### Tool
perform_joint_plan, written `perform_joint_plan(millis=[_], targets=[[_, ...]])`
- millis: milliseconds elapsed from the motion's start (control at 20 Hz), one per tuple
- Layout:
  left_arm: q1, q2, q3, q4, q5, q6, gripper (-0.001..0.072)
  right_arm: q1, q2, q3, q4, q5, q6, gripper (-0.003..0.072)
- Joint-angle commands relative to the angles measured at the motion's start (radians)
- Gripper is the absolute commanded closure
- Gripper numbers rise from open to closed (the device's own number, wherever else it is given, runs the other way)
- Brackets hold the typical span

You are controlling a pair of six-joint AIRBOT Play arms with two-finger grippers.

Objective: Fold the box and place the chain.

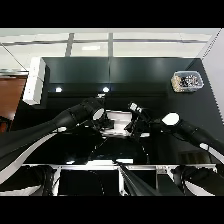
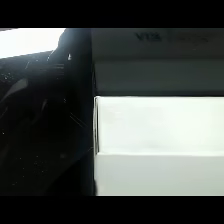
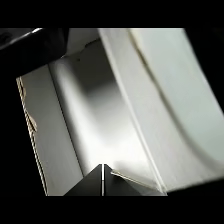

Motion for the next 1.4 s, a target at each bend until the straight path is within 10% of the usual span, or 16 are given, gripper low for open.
perform_joint_plan(millis=[0, 300, 450, 800, 1150, 1250, 1350], targets=[[0.000, 0.000, 0.001, 0.000, -0.002, 0.001, 0.0680, -0.090, 0.064, 0.014, -0.048, 0.135, 0.326, 0.0671], [0.000, 0.000, 0.001, 0.000, 0.006, -0.006, 0.0680, -0.657, 0.247, 0.031, -0.467, 0.327, 0.869, 0.0670], [0.000, 0.000, 0.001, -0.004, 0.022, -0.006, 0.0680, -0.806, 0.232, -0.048, -0.447, 0.343, 1.018, 0.0670], [0.000, 0.000, 0.001, -0.003, 0.024, -0.006, 0.0680, -0.462, 0.027, -0.155, -0.193, 0.311, 0.974, 0.0670], [0.000, 0.000, 0.001, -0.003, 0.017, -0.006, 0.0680, -0.388, -0.040, 0.019, -0.066, 0.349, 0.830, 0.0666], [0.000, 0.000, 0.001, -0.003, 0.017, -0.006, 0.0680, -0.400, -0.040, 0.059, -0.083, 0.413, 0.830, 0.0143], [0.000, 0.000, 0.001, -0.003, 0.017, -0.006, 0.0680, -0.397, -0.040, 0.079, -0.079, 0.465, 0.826, 0.0054]])
